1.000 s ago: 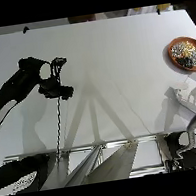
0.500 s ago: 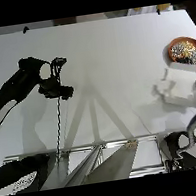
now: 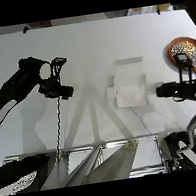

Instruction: Fold the box and place the chain.

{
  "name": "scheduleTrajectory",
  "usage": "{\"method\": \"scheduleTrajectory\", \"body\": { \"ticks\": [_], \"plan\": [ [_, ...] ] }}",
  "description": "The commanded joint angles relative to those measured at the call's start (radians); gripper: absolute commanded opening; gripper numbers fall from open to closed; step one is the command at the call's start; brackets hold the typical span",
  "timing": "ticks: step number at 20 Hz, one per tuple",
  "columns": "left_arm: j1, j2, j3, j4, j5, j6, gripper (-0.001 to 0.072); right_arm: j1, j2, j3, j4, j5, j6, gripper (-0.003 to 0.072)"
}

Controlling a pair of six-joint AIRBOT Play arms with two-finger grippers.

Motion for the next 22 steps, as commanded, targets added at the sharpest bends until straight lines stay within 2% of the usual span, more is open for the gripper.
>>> {"method": "scheduleTrajectory", "body": {
  "ticks": [1,4,6,11,13,15,17,19,20,21,22],
  "plan": [
    [0.000,0.000,0.000,0.001,0.097,0.009,0.0475,0.161,0.030,-0.080,0.048,-0.078,-0.004,0.0017],
    [0.000,0.000,0.000,-0.015,0.109,0.010,0.0475,0.217,0.030,-0.080,0.048,-0.117,0.001,0.0017],
    [0.000,0.000,0.000,-0.019,0.172,-0.005,0.0465,0.217,0.030,-0.080,0.048,-0.124,0.002,0.0018],
    [0.002,-0.006,0.000,-0.066,0.241,0.164,0.0463,0.217,0.030,-0.080,0.050,-0.122,0.002,0.0018],
    [0.002,-0.006,0.000,-0.127,0.249,0.271,0.0454,0.217,0.030,-0.080,0.049,-0.122,0.011,0.0018],
    [0.003,-0.010,0.000,-0.263,0.282,0.457,0.0454,0.217,0.030,-0.080,0.050,-0.124,0.016,0.0018],
    [0.004,-0.027,0.000,-0.462,0.327,0.668,0.0461,0.217,0.030,-0.080,0.049,-0.124,0.016,0.0018],
    [0.004,-0.066,0.000,-0.715,0.302,0.925,0.0560,0.217,0.030,-0.080,0.049,-0.124,0.016,0.0018],
    [0.004,-0.091,0.000,-0.818,0.274,1.024,0.0582,0.217,0.030,-0.080,0.049,-0.124,0.016,0.0018],
    [0.004,-0.123,0.000,-0.898,0.251,1.089,0.0590,0.217,0.030,-0.080,0.049,-0.124,0.016,0.0018],
    [0.004,-0.154,0.000,-0.939,0.237,1.112,0.0651,0.217,0.030,-0.080,0.049,-0.124,0.016,0.0018]
  ]
}}
